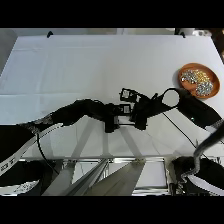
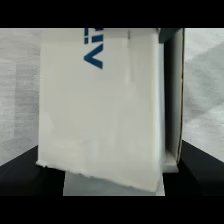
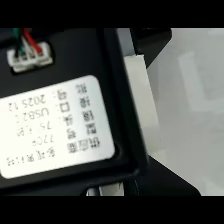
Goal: Fold the box and place the chain.
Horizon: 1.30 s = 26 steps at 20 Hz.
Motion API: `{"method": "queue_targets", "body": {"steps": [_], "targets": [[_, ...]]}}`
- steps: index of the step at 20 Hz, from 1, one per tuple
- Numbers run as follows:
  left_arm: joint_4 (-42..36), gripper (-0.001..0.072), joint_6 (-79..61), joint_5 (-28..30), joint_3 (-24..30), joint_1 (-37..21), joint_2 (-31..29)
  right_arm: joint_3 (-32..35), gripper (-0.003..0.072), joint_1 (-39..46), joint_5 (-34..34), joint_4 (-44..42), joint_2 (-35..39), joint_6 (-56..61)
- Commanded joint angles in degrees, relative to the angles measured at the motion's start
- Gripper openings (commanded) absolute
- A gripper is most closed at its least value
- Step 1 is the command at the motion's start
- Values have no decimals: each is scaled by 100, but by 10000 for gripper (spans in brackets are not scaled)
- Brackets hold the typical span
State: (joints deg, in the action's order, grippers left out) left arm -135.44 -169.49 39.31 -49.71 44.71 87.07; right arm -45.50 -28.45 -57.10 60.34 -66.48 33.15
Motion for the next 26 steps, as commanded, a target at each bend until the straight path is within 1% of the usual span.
{"method": "queue_targets", "body": {"steps": [1, 11, 13, 14, 15, 16, 19, 25, 26], "targets": [[11, 73, 0, -13, 2, 2, -2, 164, 187, -7, -157, -125, 4, 2], [11, 73, 0, -11, 2, 2, 0, 319, 189, -7, -160, -258, 7, 2], [11, 73, 0, -13, 2, 2, -2, 317, 206, -4, -149, -256, 15, 2], [11, 73, -2, -13, 2, 2, -2, 319, 262, -4, -111, -256, 33, 4], [11, 73, 0, -13, 2, 2, -2, 317, 285, -4, -35, -256, 63, 4], [11, 73, 0, -11, 2, 2, -2, 317, 289, -4, 2, -254, 98, 4], [11, 73, -2, -13, 2, 2, 0, 317, 289, -4, 168, -254, 293, 4], [11, 73, 0, -11, 2, 2, 0, 317, 282, 0, 188, -251, 831, 76], [11, 73, 0, -11, 2, 2, -2, 319, 227, 0, 175, -236, 938, 223]]}}
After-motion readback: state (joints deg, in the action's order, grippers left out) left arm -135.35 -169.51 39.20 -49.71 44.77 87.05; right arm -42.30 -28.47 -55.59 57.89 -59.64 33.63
